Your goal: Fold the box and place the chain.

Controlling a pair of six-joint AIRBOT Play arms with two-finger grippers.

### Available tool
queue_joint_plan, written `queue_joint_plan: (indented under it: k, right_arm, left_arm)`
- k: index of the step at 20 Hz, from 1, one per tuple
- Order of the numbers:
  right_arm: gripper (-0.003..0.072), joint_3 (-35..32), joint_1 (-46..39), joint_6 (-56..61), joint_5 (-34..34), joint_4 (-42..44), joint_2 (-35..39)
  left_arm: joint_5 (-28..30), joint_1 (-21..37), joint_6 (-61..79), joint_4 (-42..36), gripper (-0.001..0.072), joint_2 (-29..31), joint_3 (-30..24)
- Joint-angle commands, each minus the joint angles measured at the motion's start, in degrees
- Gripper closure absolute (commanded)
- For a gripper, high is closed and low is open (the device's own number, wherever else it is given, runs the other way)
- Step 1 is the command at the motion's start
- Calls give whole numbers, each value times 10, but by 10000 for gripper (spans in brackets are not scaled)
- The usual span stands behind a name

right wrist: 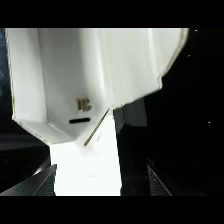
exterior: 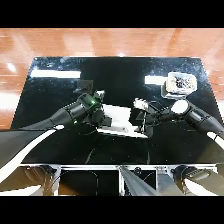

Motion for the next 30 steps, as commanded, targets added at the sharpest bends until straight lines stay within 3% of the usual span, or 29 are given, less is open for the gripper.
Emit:
queue_joint_plan:
  k: [1, 6, 7, 8, 14, 15, 16, 18, 30]
  right_arm:
    - [-2, 0, 8, 1, 3, 1, -3]
    - [2, 0, 53, -8, -35, -3, -3]
    - [78, 0, 55, -9, -40, -3, -4]
    - [105, 0, 55, -9, -40, -3, -5]
    - [107, 0, 55, -16, -40, 19, -23]
    - [223, 0, 55, -26, -40, 30, -24]
    - [419, 0, 55, -40, -36, 40, -25]
    - [548, 0, 56, -44, -34, 46, -27]
    - [553, 0, 106, -45, -89, 88, -29]
  left_arm:
    - [3, 0, -10, 2, 691, -1, 0]
    - [-13, 0, -26, -4, 691, -1, -9]
    - [-18, 0, -26, -7, 691, -1, -13]
    - [-18, 0, -25, -9, 691, -1, -14]
    - [-21, 0, -25, -8, 691, -1, -14]
    - [-21, 0, -25, -9, 691, -1, -14]
    - [-21, 0, -25, -9, 691, -1, -14]
    - [-21, 0, -25, -8, 691, -1, -14]
    - [-21, -1, -25, -9, 691, -1, -14]
